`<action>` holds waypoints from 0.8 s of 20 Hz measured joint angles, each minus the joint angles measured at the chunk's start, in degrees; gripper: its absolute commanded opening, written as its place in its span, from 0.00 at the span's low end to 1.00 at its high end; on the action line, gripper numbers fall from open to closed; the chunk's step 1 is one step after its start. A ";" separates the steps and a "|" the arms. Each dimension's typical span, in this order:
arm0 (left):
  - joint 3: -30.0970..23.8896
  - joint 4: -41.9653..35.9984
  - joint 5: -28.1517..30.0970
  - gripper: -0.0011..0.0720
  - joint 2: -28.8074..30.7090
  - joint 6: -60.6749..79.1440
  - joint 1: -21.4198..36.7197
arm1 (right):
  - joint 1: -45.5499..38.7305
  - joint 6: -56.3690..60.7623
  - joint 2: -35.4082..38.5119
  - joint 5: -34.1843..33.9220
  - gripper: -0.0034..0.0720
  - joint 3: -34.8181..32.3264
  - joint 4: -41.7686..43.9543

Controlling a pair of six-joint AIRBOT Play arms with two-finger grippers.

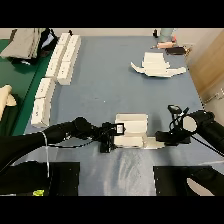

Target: Fold the box.

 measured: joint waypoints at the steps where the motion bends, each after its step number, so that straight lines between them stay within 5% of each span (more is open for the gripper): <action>1: 0.00 0.00 0.00 0.64 0.00 0.00 0.00 | -0.07 -0.33 1.31 0.02 0.05 0.02 0.02; 12: 0.00 0.00 0.00 0.65 0.00 0.09 0.00 | -0.11 -5.88 6.27 -1.99 0.05 0.00 9.97; 14: 0.00 0.00 0.00 0.65 0.00 0.09 0.00 | -0.20 -8.46 5.66 -3.45 0.18 0.02 13.20; 16: 0.00 0.00 0.00 0.65 0.00 0.09 0.00 | -0.13 -10.78 5.44 -4.31 0.19 0.15 16.48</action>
